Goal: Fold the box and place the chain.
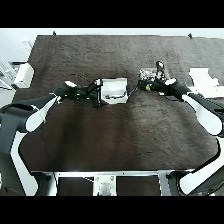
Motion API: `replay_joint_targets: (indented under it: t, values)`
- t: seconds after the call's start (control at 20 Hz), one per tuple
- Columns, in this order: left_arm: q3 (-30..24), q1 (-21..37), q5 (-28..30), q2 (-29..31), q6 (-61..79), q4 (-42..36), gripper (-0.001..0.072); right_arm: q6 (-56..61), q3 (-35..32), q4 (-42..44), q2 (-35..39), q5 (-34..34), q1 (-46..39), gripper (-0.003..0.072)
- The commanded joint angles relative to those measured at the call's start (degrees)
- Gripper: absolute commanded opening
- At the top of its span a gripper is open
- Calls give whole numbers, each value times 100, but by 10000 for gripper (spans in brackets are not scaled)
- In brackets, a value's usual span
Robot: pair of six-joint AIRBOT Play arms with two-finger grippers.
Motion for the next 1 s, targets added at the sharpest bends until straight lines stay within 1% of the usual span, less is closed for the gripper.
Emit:
replay_joint_targets:
  t: [0.0,0.1,0.3,0.5,0.7,0.95]
  values:
    - [0,0,0,4,0,2,470,-103,42,83,487,107,-7,8]
    - [0,0,0,4,0,2,470,-103,39,48,1180,201,98,8]
    - [0,0,0,4,0,2,470,-101,39,-354,2577,201,374,7]
    - [0,0,0,4,0,2,470,-101,39,-741,3668,155,686,7]
    - [0,0,0,2,0,2,470,-101,39,-1200,4402,-44,1187,8]
    - [0,0,0,4,0,2,470,-101,39,-1357,4693,-170,1711,7]
